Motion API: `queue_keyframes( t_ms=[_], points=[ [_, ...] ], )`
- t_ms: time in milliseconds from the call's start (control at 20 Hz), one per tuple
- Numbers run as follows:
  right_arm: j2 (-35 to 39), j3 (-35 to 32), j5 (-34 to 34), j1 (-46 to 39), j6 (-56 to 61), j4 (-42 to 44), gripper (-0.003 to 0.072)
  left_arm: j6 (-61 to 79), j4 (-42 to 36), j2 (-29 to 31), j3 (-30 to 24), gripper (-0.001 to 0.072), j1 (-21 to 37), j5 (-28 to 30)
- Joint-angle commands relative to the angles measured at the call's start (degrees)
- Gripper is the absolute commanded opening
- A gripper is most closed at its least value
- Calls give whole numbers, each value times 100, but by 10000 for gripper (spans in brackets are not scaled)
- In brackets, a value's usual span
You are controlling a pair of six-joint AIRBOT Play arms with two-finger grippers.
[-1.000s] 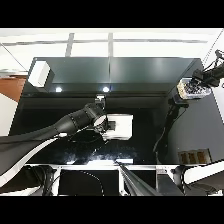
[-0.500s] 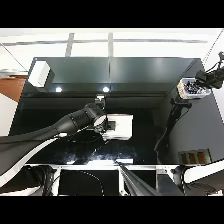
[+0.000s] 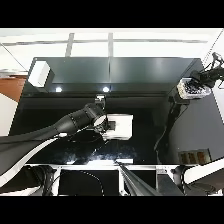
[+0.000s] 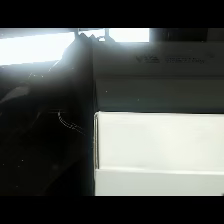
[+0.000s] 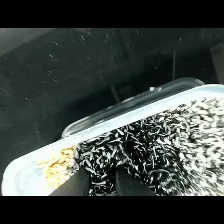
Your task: Fold the box and place the chain.
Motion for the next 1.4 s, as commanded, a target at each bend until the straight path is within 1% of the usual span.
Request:
queue_keyframes(
  t_ms=[0, 400, 500, 600, 700, 800, 850, 1000, 1350],
  points=[
    [481, 2, -11, -122, -52, -118, 51, 0, 2, -2, 0, 36, 4, 15],
    [2328, 2, 48, -243, -339, -144, 51, 0, 2, -2, 0, 36, 4, 15],
    [2603, 2, 105, -243, -365, -146, 51, -2, 2, -2, 0, 36, 4, 13],
    [2592, -50, 396, -243, -444, -160, 51, 0, 2, -2, 0, 36, 4, 15],
    [2496, -396, 398, -243, -448, -155, 51, 0, 2, -2, 0, 36, 4, 13],
    [2216, -706, 339, -238, -446, -142, 51, -2, 2, -2, 0, 36, 4, 13],
    [2046, -754, 321, -238, -446, -127, 51, 0, 2, -2, 0, 36, 4, 15],
    [1735, -754, 291, -240, -446, -39, 51, -2, -2, -2, 0, 36, 4, 9],
    [1749, -748, 310, -240, -470, -9, 52, -2, -2, -2, 0, 36, 2, 13]
  ],
)
